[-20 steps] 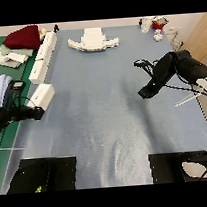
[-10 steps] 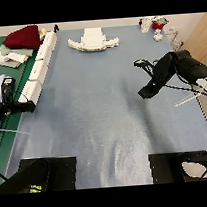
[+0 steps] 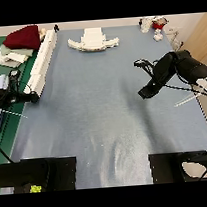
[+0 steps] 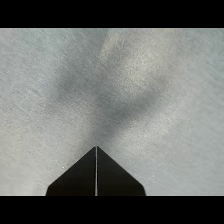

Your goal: Fold the box.

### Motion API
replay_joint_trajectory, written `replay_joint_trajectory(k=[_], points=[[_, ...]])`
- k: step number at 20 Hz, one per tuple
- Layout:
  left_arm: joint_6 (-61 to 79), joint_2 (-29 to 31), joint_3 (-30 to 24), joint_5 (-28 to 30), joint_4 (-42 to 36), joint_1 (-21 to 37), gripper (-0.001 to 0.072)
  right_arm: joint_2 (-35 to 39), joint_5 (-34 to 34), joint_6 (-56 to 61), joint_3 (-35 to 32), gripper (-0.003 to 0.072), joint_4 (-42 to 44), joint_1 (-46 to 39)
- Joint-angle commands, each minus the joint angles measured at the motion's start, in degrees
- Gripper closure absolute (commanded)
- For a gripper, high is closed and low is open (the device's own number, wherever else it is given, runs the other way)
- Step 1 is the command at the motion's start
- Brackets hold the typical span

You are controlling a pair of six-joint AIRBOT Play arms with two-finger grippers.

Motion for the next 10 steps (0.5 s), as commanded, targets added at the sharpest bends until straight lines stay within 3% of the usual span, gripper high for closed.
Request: replay_joint_trajectory(k=[1,6,10], points=[[0.04,-3.48,3.19,0.44,-0.44,-0.70,0.0294,-0.02,0.00,0.00,0.04,0.0680,0.00,-0.04],[-0.02,-5.88,4.42,6.14,-0.87,-2.75,0.0294,-0.02,0.00,0.00,0.04,0.0679,0.00,-0.04],[-0.02,-7.06,4.39,5.70,-1.07,-2.75,0.0294,-0.02,0.02,0.00,0.04,0.0679,0.02,-0.04]])
